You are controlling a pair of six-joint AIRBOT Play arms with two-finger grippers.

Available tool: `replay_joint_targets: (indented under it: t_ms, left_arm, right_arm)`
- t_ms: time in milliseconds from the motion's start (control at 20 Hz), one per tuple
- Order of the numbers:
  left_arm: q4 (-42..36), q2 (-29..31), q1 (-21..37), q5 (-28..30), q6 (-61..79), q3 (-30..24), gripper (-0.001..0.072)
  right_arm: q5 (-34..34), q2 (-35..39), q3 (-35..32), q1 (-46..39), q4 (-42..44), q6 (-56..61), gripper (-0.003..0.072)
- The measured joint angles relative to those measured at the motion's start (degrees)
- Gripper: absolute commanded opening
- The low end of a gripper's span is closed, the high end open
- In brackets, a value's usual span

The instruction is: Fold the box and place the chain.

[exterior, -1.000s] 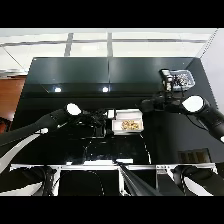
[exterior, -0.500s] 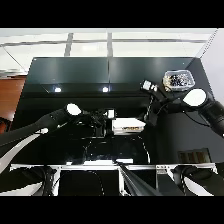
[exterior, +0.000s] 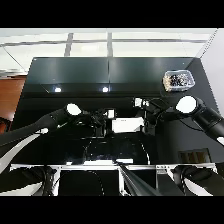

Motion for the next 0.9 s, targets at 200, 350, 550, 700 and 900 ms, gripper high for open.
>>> replay_joint_targets:
  t_ms: [200, 350, 550, 700, 900]
  left_arm:
    - [0.0, 0.0, 0.0, 0.02, 0.0, 0.0, 0.0439]
    - [0.0, 0.0, 0.0, 0.0, 0.0, 0.0, 0.0439]
    - [0.02, 0.0, 0.0, 0.02, 0.0, 0.0, 0.0439]
    - [0.02, -0.02, 0.0, 0.02, -0.02, 0.0, 0.0439]
    - [0.02, -0.02, 0.0, 0.02, -0.02, 0.0, 0.0439]
  right_arm:
    - [-0.59, 0.0, -0.15, 0.24, -0.04, -0.46, 0.0707]
    - [-0.98, 0.0, -0.46, 0.28, -0.07, -0.66, 0.0493]
    - [-1.16, 0.0, -0.94, 0.28, -0.11, -0.39, 0.0214]
    - [-1.2, 0.0, -1.05, 0.28, -0.07, -0.2, 0.0126]
    - [-1.29, 0.0, -1.09, 0.28, -0.04, 0.0, 0.0126]
